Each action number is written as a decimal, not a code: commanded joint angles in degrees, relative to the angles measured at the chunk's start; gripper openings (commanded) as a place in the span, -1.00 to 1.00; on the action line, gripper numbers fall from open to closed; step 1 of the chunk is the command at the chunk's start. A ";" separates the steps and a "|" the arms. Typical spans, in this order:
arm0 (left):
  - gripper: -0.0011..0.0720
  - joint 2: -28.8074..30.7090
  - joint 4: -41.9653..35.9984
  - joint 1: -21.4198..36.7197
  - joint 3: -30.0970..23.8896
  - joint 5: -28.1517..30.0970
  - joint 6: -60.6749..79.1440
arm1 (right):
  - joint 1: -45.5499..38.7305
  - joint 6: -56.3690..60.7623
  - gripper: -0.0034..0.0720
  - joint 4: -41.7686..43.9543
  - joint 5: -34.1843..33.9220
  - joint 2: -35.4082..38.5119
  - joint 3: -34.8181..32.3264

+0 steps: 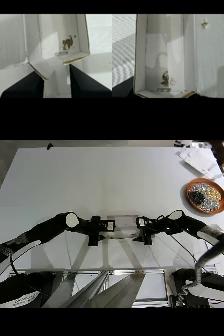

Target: Fold the box and place the chain.

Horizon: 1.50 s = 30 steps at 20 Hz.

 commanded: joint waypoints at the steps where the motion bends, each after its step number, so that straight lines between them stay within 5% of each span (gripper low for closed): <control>1: -0.12 -0.04 -2.60 -0.81 0.00 0.00 0.61 | 0.00 0.02 -0.01 0.02 0.02 -0.02 0.00; 8: -0.26 -0.13 -5.95 -1.79 0.00 4.68 1.75 | 0.00 0.02 -0.01 0.02 0.02 -0.02 0.00; 11: -0.46 -0.15 -5.97 -1.81 -0.02 7.04 1.68 | 0.00 0.02 -0.01 0.02 0.02 -0.02 0.00; 16: -0.46 -0.70 -8.31 -3.30 0.00 7.37 1.81 | 0.00 0.02 -0.01 0.02 0.02 -0.02 0.00; 19: -0.38 -2.62 -9.16 -5.03 0.00 8.81 1.81 | 0.00 0.02 -0.01 0.02 0.02 -0.02 0.00; 21: -0.03 -3.76 -10.08 -5.84 0.00 9.55 1.81 | 0.00 0.02 -0.01 0.02 0.02 -0.02 0.00; 27: -0.01 -4.22 -10.21 -6.10 0.00 9.88 1.79 | 0.00 0.02 -0.01 0.02 0.02 -0.02 0.00; 29: -0.20 -3.89 -10.16 -6.10 0.00 9.44 1.55 | 0.00 0.02 -0.01 0.02 0.02 0.00 0.00; 30: -0.49 -3.43 -9.90 -6.03 0.00 8.63 1.14 | 0.00 0.02 -0.01 0.02 0.02 -0.02 0.00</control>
